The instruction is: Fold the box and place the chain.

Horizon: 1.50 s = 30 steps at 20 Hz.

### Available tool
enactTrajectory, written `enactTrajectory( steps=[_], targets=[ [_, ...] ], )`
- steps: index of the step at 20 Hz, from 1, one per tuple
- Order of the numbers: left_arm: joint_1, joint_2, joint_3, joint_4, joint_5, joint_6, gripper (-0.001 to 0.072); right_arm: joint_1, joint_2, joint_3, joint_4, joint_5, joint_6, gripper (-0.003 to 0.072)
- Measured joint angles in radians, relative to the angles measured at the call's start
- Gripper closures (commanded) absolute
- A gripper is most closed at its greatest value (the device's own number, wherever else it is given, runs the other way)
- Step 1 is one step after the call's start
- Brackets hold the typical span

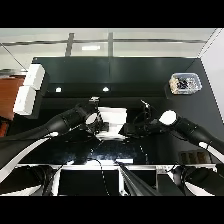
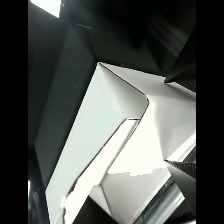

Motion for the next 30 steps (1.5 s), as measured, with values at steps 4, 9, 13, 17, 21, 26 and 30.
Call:
enactTrajectory(
  steps=[4, 9, 13, 17, 21, 26, 30],
  targets=[
    [0.000, 0.000, 0.000, 0.000, -0.002, 0.000, 0.0678, 0.044, 0.000, 0.019, -0.074, -0.039, 0.085, 0.0142],
    [-0.001, 0.000, 0.000, 0.000, 0.000, 0.000, 0.0678, 0.059, 0.000, 0.043, -0.144, -0.060, 0.159, 0.0142],
    [-0.001, 0.000, 0.000, 0.000, -0.002, 0.000, 0.0677, 0.062, 0.000, 0.049, -0.169, -0.063, 0.188, 0.0317],
    [-0.001, 0.000, 0.000, 0.001, -0.003, 0.000, 0.0678, 0.075, 0.000, 0.054, -0.180, -0.067, 0.208, 0.0317],
    [-0.001, 0.000, 0.000, 0.001, -0.002, 0.000, 0.0678, 0.104, 0.000, 0.077, -0.253, -0.065, 0.279, 0.0317],
    [-0.001, 0.000, 0.000, 0.001, 0.002, -0.002, 0.0678, 0.155, 0.000, 0.132, -0.421, -0.040, 0.422, 0.0316],
    [-0.001, 0.000, 0.000, 0.000, 0.001, 0.001, 0.0678, 0.172, 0.000, 0.167, -0.493, -0.018, 0.483, 0.0294]
  ],
)
